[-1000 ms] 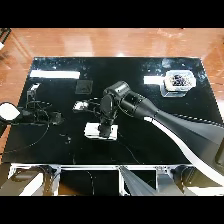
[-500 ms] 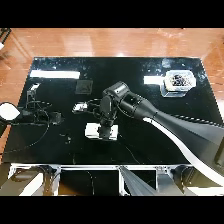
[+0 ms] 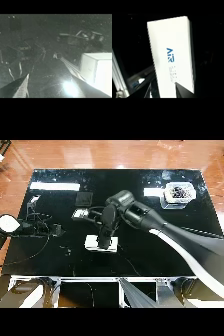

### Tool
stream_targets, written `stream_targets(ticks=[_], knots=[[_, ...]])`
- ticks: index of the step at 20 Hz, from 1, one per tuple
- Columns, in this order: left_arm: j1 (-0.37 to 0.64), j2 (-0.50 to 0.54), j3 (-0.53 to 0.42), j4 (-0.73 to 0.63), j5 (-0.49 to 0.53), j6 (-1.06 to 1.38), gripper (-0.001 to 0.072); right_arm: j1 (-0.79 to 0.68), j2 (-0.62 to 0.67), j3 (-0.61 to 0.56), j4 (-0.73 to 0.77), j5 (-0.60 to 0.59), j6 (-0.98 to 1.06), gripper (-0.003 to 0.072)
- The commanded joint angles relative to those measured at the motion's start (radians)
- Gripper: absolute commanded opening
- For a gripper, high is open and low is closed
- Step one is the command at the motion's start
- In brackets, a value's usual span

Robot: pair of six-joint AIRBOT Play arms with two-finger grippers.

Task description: Fold the box and place the chain.

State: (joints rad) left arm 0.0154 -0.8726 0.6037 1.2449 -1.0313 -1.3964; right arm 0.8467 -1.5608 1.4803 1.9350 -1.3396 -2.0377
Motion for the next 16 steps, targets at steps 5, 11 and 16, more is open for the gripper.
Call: stream_targets(ticks=[5,11,16], knots=[[0.0,-0.001,0.0,-0.006,-0.026,0.0,0.0628,-0.303,0.372,-0.382,0.212,0.097,0.388,0.0023],[0.0,-0.001,0.0,-0.042,-0.01,0.001,0.0628,-0.135,0.445,-0.766,0.653,0.742,0.527,0.0022],[0.0,-0.003,0.0,-0.041,-0.009,0.001,0.0628,-0.076,0.31,-0.675,0.656,0.752,0.519,0.0022]])
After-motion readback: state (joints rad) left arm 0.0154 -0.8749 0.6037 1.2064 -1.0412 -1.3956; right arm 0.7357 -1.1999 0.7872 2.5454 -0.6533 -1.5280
